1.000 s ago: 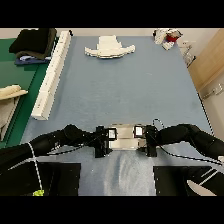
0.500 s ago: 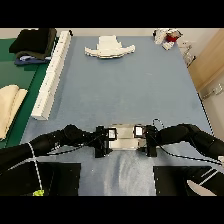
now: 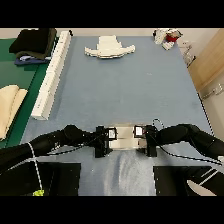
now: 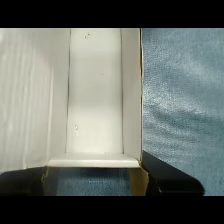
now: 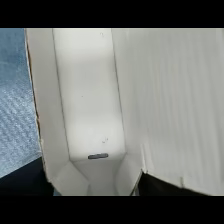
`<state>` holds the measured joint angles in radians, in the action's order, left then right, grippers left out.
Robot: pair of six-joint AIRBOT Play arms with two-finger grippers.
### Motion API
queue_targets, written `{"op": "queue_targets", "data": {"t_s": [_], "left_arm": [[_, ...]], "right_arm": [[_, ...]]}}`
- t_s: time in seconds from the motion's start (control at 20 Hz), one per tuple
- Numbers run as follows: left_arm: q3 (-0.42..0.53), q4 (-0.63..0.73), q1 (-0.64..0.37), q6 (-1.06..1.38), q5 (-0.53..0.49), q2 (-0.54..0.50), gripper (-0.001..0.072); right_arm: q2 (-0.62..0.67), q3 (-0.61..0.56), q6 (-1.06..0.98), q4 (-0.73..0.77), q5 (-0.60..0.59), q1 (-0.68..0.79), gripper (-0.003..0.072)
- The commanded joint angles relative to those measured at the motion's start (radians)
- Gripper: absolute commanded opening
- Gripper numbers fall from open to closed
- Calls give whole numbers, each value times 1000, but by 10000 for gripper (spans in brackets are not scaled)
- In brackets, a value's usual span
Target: Fold the box.
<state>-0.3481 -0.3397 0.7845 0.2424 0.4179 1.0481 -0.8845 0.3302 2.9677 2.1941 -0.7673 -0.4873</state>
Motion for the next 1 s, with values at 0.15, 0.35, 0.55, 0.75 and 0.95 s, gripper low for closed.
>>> {"op": "queue_targets", "data": {"t_s": [0.15,0.35,0.55,0.75,0.95], "left_arm": [[-1,-1,-1,1,3,0,440],[-1,-1,-1,1,3,0,440],[-1,-1,-1,1,3,0,440],[-1,-1,-1,1,3,0,440],[-1,-1,-1,1,3,0,440]], "right_arm": [[77,22,-217,-165,-73,0,720],[214,92,-581,-333,-307,0,718],[311,144,-1128,-211,-396,-1,440],[264,126,-1230,148,-302,-27,178],[142,147,-1307,163,-16,-105,74]]}}
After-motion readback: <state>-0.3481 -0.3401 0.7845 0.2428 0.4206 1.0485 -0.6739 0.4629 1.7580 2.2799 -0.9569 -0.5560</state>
